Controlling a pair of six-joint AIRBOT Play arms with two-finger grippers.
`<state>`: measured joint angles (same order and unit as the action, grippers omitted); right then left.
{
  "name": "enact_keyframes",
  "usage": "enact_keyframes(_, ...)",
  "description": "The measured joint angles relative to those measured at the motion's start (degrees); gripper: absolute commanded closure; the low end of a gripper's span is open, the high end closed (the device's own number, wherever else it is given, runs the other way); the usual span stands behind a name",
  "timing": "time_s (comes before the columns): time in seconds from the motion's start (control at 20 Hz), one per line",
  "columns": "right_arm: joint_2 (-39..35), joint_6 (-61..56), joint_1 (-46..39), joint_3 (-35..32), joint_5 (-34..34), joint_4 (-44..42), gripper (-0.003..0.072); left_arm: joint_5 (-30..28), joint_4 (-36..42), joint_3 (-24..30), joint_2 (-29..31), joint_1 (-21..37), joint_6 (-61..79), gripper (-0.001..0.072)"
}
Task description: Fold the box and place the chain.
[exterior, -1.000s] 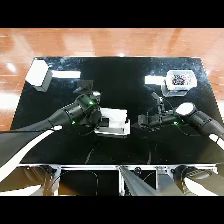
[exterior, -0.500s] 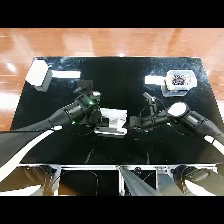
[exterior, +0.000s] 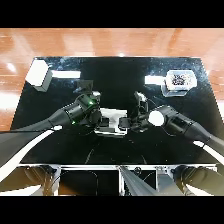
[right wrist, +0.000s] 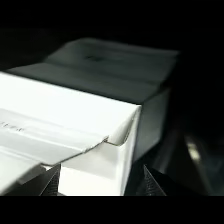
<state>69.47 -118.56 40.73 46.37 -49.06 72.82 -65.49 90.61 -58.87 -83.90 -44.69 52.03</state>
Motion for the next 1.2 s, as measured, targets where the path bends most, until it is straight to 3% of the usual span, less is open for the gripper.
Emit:
enact_keyframes(0.05, 0.74, -3.04, 1.01, 1.11, -0.55, 2.56, 0.0072, 0.0, -0.15, 0.0, 0.0, 0.0, 0.0, 0.0691)
enact_keyframes(0.1, 1.64, -5.29, 1.86, 2.23, -1.09, 4.59, 0.0132, 0.0, -0.15, 0.0, 0.0, 0.0, 0.0, 0.069)
enact_keyframes(0.25, 4.87, -9.62, 4.26, 5.64, -2.75, 8.46, 0.0143, 0.02, -0.15, 0.0, 0.02, 0.0, 0.0, 0.069)
enact_keyframes(0.3, 5.79, -10.38, 4.96, 6.58, -3.15, 9.01, 0.0223, 0.02, -0.15, 0.0, 0.0, 0.0, 0.0, 0.069)
enact_keyframes(0.55, 8.81, -13.33, 7.67, 9.31, -5.88, 11.85, 0.024, -0.11, -0.26, 0.0, 0.02, 0.0, 0.04, 0.069)
enact_keyframes(0.65, 9.25, -14.47, 8.07, 9.68, -7.23, 13.33, 0.0309, 0.11, -0.13, 0.0, 0.02, 0.0, 0.0, 0.069)
enact_keyframes(0.9, 9.66, -15.82, 8.44, 9.97, -8.46, 15.85, 0.0328, 0.11, -0.09, 0.0, 0.0, 0.0, -0.11, 0.069)
enact_keyframes(0.95, 9.7, -15.89, 8.41, 10.01, -8.61, 16.17, 0.042, 0.13, -0.09, 0.0, 0.0, 0.0, -0.09, 0.069)
enact_keyframes(1.2, 9.92, -16.2, 7.98, 10.08, -8.87, 17.16, 0.0437, 0.13, -0.04, 0.0, 0.0, 0.0, -0.07, 0.069)
